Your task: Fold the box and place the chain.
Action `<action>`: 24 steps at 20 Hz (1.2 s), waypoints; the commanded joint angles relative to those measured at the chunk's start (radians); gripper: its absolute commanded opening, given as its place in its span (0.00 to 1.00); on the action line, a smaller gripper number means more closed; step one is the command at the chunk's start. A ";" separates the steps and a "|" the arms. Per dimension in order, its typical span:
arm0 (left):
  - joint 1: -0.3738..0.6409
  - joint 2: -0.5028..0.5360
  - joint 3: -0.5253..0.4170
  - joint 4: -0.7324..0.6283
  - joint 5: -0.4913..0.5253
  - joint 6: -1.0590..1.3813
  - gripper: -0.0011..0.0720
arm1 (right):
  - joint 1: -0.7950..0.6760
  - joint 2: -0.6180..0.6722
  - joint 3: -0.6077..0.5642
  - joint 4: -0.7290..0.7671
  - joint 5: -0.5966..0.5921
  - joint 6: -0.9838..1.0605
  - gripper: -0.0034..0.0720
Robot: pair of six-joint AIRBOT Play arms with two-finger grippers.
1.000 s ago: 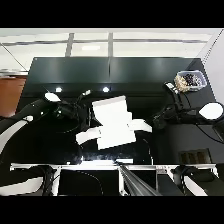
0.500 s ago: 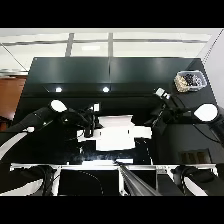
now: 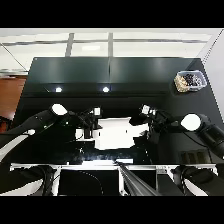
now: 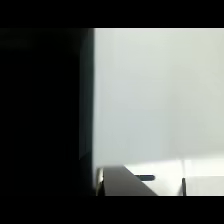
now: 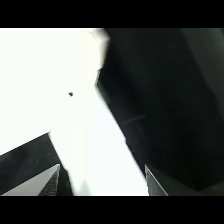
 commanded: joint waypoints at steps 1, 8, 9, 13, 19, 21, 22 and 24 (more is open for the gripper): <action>-0.023 -0.005 0.000 0.087 0.018 -0.058 0.05 | 0.035 -0.001 -0.040 0.000 -0.021 -0.040 0.83; -0.042 -0.006 -0.001 0.111 0.039 -0.081 0.05 | 0.131 -0.001 -0.073 -0.001 -0.052 -0.124 0.85; -0.042 -0.006 -0.001 0.111 0.039 -0.082 0.05 | 0.151 -0.002 -0.074 0.002 -0.060 -0.127 0.85; -0.042 -0.006 -0.001 0.111 0.039 -0.081 0.05 | 0.233 -0.018 -0.076 0.007 -0.077 -0.136 0.85; -0.041 -0.006 -0.001 0.111 0.038 -0.081 0.05 | 0.334 -0.071 -0.076 0.007 -0.181 -0.172 0.85; -0.041 -0.006 0.000 0.111 0.039 -0.081 0.05 | 0.356 -0.080 -0.076 0.024 -0.247 -0.172 0.85; -0.041 -0.006 0.000 0.111 0.039 -0.081 0.06 | 0.358 -0.088 -0.076 0.045 -0.254 -0.172 0.85; -0.041 -0.006 0.000 0.111 0.039 -0.081 0.05 | 0.371 -0.090 -0.076 0.052 -0.255 -0.172 0.85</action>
